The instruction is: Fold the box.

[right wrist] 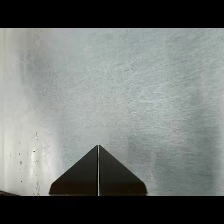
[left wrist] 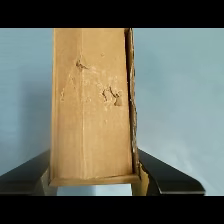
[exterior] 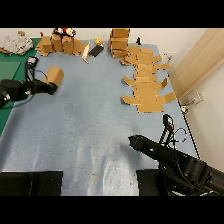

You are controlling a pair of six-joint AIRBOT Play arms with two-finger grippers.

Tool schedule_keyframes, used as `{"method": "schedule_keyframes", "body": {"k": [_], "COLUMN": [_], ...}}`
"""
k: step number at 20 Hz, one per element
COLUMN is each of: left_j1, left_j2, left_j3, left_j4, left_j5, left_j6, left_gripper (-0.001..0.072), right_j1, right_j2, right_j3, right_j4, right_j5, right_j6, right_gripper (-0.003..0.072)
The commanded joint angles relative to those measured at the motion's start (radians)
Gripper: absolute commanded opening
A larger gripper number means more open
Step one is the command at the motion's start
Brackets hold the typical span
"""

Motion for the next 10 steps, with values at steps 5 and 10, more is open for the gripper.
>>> {"method": "schedule_keyframes", "body": {"k": [5,10], "left_j1": [0.102,0.102], "left_j2": [-0.358,-0.501], "left_j3": [0.402,0.554], "left_j4": [0.117,0.403], "left_j5": [-0.02,-0.029], "left_j6": [-0.205,-0.427], "left_gripper": [0.0344,0.0344], "right_j1": [0.0,0.0], "right_j2": [0.0,0.0], "right_j3": [0.001,0.001], "right_j4": [-0.004,-0.004], "right_j5": [-0.001,-0.001], "right_j6": [0.005,0.01], "right_gripper": [0.0005,0.0005]}}
